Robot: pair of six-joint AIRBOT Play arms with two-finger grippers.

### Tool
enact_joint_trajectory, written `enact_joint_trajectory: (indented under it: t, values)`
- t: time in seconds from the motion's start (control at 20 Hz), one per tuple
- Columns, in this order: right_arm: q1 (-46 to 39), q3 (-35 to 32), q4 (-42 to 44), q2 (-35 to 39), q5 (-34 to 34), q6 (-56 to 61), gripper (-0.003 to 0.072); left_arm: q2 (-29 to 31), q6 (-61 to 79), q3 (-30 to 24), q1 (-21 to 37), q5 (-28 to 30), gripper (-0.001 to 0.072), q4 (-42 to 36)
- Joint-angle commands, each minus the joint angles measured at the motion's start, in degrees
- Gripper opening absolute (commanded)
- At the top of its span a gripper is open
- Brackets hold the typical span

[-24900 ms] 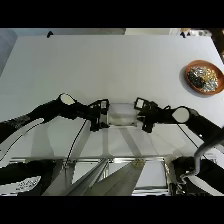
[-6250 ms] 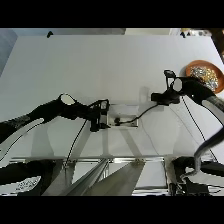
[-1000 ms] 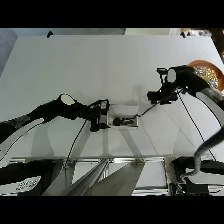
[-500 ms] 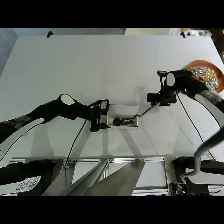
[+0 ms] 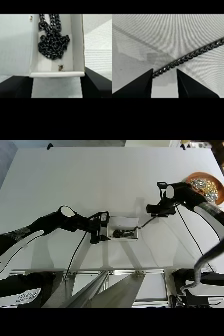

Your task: Fold the box and place the chain.

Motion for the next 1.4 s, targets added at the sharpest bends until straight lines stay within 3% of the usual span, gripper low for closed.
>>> enact_joint_trajectory:
  t: [0.0, 0.1, 0.2, 0.25, 0.3, 0.55, 0.85, 1.1, 1.35]
  values:
    - [0.0, 0.0, 0.0, -0.8, 1.0, 0.0, 0.0286, 0.0, 0.0, 0.0, 0.0, 0.0, 0.0275, 0.0]
    - [0.0, 0.0, 0.0, -0.9, 1.4, 0.0, 0.0168, 0.0, 0.0, 0.0, 0.0, 0.0, 0.0275, 0.0]
    - [0.0, 0.0, 0.0, -0.9, 1.6, 0.0, 0.0131, 0.0, 0.0, 0.0, 0.0, 0.0, 0.0275, 0.0]
    - [0.0, 0.0, 0.0, -0.9, 1.8, 0.0, 0.004, 0.0, 0.0, 0.0, 0.0, 0.0, 0.0275, 0.0]
    - [0.0, 0.0, 0.1, -0.7, 2.5, -0.6, 0.0022, 0.0, 0.0, 0.0, 0.0, 0.0, 0.0275, 0.0]
    - [0.0, 0.0, 0.1, 5.5, 5.5, -6.3, 0.0022, 0.0, 0.0, 0.0, 0.0, 0.0, 0.0275, 0.0]
    - [1.4, 0.0, 3.8, 22.0, 6.3, -9.6, 0.0022, 0.0, 0.0, 0.0, 0.0, 0.0, 0.0275, 0.0]
    - [10.9, 0.0, 4.2, 32.7, 6.2, -7.9, 0.0022, 0.0, 0.0, 0.0, 0.0, 0.0, 0.0275, 0.0]
    - [23.7, 0.0, 5.9, 35.9, 4.9, -4.3, 0.0022, 0.0, 0.0, 0.0, 0.0, 0.0, 0.0275, 0.0]
